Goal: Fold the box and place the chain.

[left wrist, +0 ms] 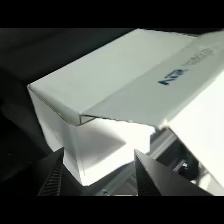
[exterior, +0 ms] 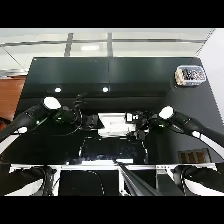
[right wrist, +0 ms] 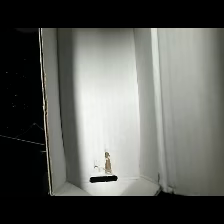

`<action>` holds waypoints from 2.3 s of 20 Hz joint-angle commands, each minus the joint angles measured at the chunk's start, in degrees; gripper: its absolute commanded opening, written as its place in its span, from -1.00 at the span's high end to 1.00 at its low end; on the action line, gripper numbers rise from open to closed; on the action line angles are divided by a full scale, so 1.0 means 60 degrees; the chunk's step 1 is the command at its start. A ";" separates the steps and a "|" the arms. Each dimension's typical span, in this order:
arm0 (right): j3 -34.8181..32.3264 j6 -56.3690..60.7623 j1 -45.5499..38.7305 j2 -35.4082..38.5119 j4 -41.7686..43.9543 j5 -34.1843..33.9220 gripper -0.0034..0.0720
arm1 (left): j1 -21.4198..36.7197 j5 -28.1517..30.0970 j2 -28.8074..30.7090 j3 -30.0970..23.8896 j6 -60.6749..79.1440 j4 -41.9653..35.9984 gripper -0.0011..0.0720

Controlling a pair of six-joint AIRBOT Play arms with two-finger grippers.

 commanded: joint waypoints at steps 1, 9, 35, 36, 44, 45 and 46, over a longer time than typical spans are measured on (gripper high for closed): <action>-0.0004 0.0004 0.0011 -0.0004 0.0000 0.0000 0.55 | -0.0492 0.0543 0.0011 0.0331 -0.1625 0.1220 -0.40; -0.0004 0.0004 0.0011 -0.0004 0.0004 0.0000 0.55 | -0.1610 0.1155 0.0011 0.0925 -0.3552 0.2962 -0.40; -0.0004 0.0004 0.0011 -0.0004 0.0004 0.0000 0.55 | -0.3071 0.1315 -0.0007 0.1140 -0.7308 0.6331 -0.38; -0.0004 0.0004 0.0011 -0.0004 0.0004 0.0000 0.55 | -0.3166 0.1319 -0.0022 0.1140 -0.7650 0.6655 -0.38; -0.0004 0.0004 0.0011 -0.0004 0.0000 0.0000 0.55 | -0.3734 -0.0393 -0.1239 0.2503 -0.8659 0.7588 -0.38; -0.0004 0.0004 0.0011 -0.0004 0.0000 0.0004 0.55 | -0.3869 -0.0597 -0.1370 0.2699 -0.8874 0.7730 -0.38; -0.0004 0.0004 0.0011 -0.0004 0.0000 0.0004 0.55 | -0.4040 -0.0739 -0.1453 0.2812 -0.9300 0.8025 -0.38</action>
